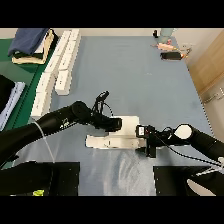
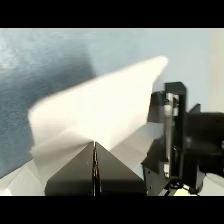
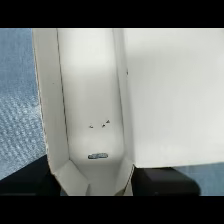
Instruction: Fold the box.
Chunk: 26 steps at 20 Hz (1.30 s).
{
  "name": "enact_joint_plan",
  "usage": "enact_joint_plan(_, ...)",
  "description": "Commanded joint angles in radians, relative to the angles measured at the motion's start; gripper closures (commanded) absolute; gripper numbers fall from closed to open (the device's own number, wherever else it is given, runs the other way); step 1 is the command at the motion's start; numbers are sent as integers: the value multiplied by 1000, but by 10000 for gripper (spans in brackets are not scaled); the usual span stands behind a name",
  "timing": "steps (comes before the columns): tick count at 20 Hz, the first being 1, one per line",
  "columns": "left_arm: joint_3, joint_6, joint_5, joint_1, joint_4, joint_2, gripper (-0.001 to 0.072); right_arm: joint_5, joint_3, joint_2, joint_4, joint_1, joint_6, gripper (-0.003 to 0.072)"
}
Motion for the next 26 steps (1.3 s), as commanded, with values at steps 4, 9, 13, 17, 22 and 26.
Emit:
enact_joint_plan(4,7,-77,26,1,-3,-88,693,0,0,1,0,1,0,182)
enact_joint_plan(9,31,-32,22,8,-1,-75,693,0,0,1,0,1,0,182)
enact_joint_plan(13,68,27,-110,76,142,75,694,0,0,1,-1,1,0,182)
enact_joint_plan(17,68,43,-302,139,315,260,693,0,0,1,0,1,0,182)
enact_joint_plan(22,68,387,-550,130,362,310,692,0,0,1,0,1,0,182)
enact_joint_plan(26,50,651,-586,159,366,326,699,0,0,1,0,1,0,182)
